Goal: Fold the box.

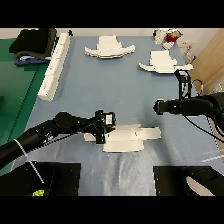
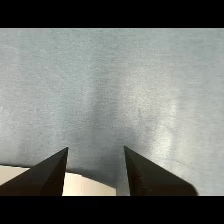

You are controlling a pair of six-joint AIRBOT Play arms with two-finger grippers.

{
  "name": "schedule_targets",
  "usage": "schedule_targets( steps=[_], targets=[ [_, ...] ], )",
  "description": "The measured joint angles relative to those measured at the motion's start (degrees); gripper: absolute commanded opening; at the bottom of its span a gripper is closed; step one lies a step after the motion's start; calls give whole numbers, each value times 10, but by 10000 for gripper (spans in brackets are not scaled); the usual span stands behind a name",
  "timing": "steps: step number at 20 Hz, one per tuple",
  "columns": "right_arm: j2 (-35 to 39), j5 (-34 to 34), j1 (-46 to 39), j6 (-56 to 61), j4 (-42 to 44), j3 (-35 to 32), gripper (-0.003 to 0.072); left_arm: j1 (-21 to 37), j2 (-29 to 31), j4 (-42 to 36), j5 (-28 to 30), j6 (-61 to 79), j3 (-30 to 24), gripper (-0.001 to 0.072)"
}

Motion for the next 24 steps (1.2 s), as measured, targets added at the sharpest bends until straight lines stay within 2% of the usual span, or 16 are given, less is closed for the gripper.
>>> schedule_targets(
  steps=[7,15,24],
  targets=[
    [0,1,0,4,0,0,547,47,-45,-5,-89,-8,40,10],
    [0,1,0,5,9,0,547,58,-105,-9,-114,-18,71,11],
    [0,-22,0,5,17,0,511,59,-116,-6,-147,-26,73,11]
  ],
)
